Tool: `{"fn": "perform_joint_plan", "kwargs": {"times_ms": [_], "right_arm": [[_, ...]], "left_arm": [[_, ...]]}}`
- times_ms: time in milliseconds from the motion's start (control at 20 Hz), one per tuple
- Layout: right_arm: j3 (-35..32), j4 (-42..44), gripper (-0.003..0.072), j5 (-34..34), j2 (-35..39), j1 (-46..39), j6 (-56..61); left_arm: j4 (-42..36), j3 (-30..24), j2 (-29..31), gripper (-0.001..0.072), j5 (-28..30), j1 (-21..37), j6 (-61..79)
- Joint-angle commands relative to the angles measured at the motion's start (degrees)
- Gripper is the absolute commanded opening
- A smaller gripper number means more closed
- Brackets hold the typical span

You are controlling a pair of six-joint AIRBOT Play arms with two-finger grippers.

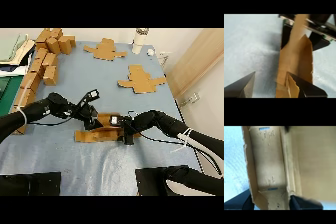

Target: Fold the box.

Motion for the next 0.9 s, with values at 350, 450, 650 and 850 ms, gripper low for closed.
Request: {"fn": "perform_joint_plan", "kwargs": {"times_ms": [350, 450, 650, 850], "right_arm": [[0.1, 0.0, 0.0505, 0.1, 0.0, 0.0, 0.0], [0.1, 0.0, 0.0505, 0.1, 0.0, 0.0, 0.0], [0.1, 0.0, 0.0505, 0.1, 0.0, 0.0, 0.0], [0.1, 0.0, 0.0505, 0.1, 0.0, 0.0, 0.0]], "left_arm": [[23.4, -0.2, 10.9, 0.025, -27.4, 3.9, -52.1], [20.4, -1.7, 10.8, 0.0012, -29.0, 0.2, -54.9], [5.4, -3.3, 8.9, 0.0011, -18.7, -7.0, -55.1], [-4.4, -2.3, 4.0, 0.0011, -8.0, -6.2, -53.4]]}}
